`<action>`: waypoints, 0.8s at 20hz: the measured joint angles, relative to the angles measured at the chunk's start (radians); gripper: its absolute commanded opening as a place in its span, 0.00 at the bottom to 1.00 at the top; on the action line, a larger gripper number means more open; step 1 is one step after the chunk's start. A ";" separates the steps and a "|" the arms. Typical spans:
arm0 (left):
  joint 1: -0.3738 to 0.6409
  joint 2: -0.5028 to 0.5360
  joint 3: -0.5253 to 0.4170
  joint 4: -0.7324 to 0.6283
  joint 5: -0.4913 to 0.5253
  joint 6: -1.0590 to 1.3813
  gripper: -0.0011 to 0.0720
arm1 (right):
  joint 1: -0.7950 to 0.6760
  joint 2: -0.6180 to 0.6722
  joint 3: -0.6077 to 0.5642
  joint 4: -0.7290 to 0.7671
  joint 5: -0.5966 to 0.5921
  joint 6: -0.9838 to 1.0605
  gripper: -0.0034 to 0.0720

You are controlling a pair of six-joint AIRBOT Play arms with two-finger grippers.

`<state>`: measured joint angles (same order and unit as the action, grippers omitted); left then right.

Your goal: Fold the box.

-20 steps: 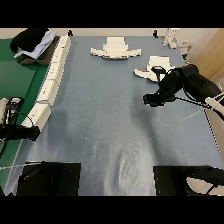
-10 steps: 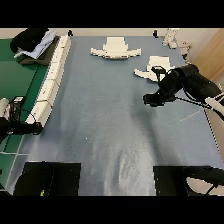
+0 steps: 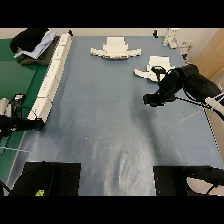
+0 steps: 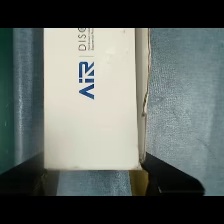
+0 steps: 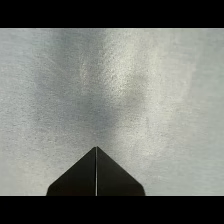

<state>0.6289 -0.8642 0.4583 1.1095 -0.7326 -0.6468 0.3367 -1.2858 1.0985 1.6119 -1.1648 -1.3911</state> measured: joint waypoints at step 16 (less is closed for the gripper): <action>0.000 -0.014 0.001 -0.008 0.003 0.003 0.97 | 0.000 0.000 0.000 0.000 0.000 0.000 0.05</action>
<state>0.6292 -0.8783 0.4591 1.1011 -0.7296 -0.6434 0.3367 -1.2858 1.0985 1.6119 -1.1648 -1.3911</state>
